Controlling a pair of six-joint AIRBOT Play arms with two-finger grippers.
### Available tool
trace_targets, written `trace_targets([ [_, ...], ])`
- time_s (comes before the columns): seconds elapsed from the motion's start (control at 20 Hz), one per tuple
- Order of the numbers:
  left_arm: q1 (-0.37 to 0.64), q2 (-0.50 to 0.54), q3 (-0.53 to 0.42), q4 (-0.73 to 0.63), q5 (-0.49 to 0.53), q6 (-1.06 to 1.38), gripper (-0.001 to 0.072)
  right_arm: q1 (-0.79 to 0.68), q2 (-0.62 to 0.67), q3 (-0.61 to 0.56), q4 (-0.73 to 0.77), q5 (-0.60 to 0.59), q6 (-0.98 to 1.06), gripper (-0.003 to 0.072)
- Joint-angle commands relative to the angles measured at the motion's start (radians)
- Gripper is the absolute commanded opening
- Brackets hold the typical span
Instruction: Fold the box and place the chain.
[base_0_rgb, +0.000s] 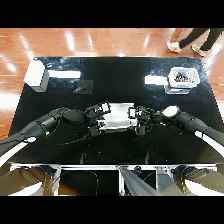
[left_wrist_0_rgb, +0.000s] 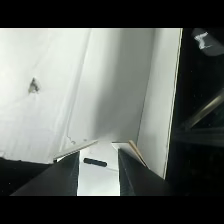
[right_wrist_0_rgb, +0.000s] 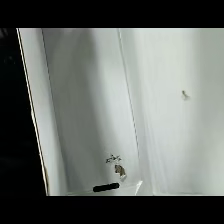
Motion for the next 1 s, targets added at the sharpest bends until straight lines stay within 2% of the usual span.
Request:
trace_targets([
  [0.0,0.0,-0.009,0.002,-0.012,-0.019,0.0,0.0354,0.0,0.0,0.0,0.0,0.002,0.0,0.0548],
  [0.15,0.0,-0.009,0.002,-0.014,-0.028,0.0,0.0368,0.0,0.0,0.0,0.0,0.002,0.0,0.0548],
  [0.2,0.0,-0.009,0.002,-0.016,-0.032,0.0,0.0433,0.0,0.0,0.0,0.0,0.002,0.0,0.0548],
  [0.25,0.0,-0.009,0.002,-0.019,-0.038,-0.001,0.0546,0.0,0.0,0.0,0.0,0.002,0.0,0.0548],
  [0.35,0.0,-0.009,0.003,-0.022,-0.047,-0.001,0.0561,0.0,0.0,0.0,0.0,0.002,0.0,0.0548],
  [0.4,0.0,-0.009,0.003,-0.024,-0.046,-0.003,0.0549,0.0,0.0,0.0,0.0,0.002,0.0,0.0547],
  [0.5,-0.001,-0.009,0.003,-0.025,-0.043,-0.003,0.0308,0.0,0.0,0.0,0.0,0.002,0.0,0.0548],
  [0.55,-0.004,-0.009,0.003,-0.026,-0.045,-0.003,0.0336,0.0,0.0,0.0,0.0,0.002,0.0,0.0548],
  [0.6,-0.009,-0.009,0.003,-0.026,-0.05,-0.003,0.0411,0.0,0.0,0.0,0.0,0.002,0.0,0.0547],
  [0.65,-0.016,-0.009,0.003,-0.026,-0.051,-0.003,0.0524,0.0,0.0,0.0,0.0,0.002,0.0,0.0548],
  [0.7,-0.021,-0.009,0.003,-0.026,-0.051,-0.003,0.0553,0.0,0.0,0.0,0.0,0.002,0.0,0.0548],
  [0.75,-0.026,-0.009,0.003,-0.025,-0.052,-0.003,0.0542,0.0,0.0,0.0,0.0,0.002,0.0,0.0548],
  [0.8,-0.026,-0.008,0.003,-0.025,-0.05,-0.011,0.0393,0.0,0.0,0.0,0.0,0.002,0.0,0.0548],
  [0.85,-0.023,-0.008,0.003,-0.02,-0.05,-0.027,0.0197,0.0,0.0,0.0,0.0,0.002,0.0,0.0548],
  [0.9,-0.013,-0.005,0.003,-0.013,-0.047,-0.039,0.0067,0.0,0.0,0.0,0.0,0.002,0.0,0.0548],
  [0.95,-0.001,0.002,0.003,-0.004,-0.044,-0.066,0.0026,0.0,0.0,0.0,0.0,0.002,0.0,0.0548],
])
